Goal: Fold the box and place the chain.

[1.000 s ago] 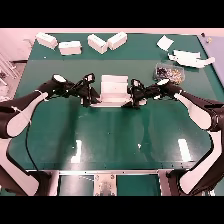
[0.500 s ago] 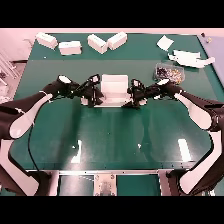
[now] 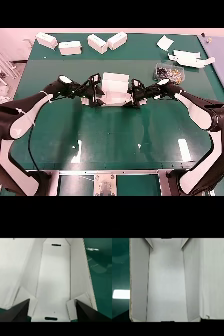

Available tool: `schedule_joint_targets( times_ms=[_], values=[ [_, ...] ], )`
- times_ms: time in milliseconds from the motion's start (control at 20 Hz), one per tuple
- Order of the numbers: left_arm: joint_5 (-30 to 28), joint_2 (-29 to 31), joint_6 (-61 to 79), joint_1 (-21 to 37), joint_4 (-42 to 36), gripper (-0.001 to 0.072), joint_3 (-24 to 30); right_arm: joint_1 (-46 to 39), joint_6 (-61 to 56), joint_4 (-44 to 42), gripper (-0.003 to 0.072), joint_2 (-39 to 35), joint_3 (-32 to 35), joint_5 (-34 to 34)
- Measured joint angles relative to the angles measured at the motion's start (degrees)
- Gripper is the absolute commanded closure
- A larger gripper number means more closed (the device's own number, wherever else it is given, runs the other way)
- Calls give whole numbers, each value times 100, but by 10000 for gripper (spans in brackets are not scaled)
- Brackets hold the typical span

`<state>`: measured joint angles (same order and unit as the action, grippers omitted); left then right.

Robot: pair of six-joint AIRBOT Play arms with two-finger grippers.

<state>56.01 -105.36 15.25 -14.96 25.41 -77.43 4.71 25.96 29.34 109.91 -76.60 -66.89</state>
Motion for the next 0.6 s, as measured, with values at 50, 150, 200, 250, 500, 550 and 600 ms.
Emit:
schedule_joint_targets(
  times_ms=[50, 150, 200, 250, 500, 550, 600],
  values=[
    [-52, 0, -7, -2, 0, 293, 0, 0, -4, 0, 128, 0, 0, 4],
    [-197, 2, -7, -2, -15, 674, 0, 2, -13, 0, 128, 0, 0, -4],
    [-251, 2, 9, -4, -11, 688, 0, 2, -11, 2, 129, 0, 0, -15],
    [-297, 2, 9, -4, -9, 688, 0, 2, -13, 2, 129, 2, 0, -15],
    [-586, 50, -22, 9, 260, 689, 0, 2, -9, 2, 129, 2, 0, -13],
    [-625, 79, -63, 37, 339, 689, 0, 2, -11, 2, 128, 0, 0, -13],
    [-649, 118, -105, 96, 420, 689, 0, 2, -9, 2, 129, 2, 0, -11]
  ],
)
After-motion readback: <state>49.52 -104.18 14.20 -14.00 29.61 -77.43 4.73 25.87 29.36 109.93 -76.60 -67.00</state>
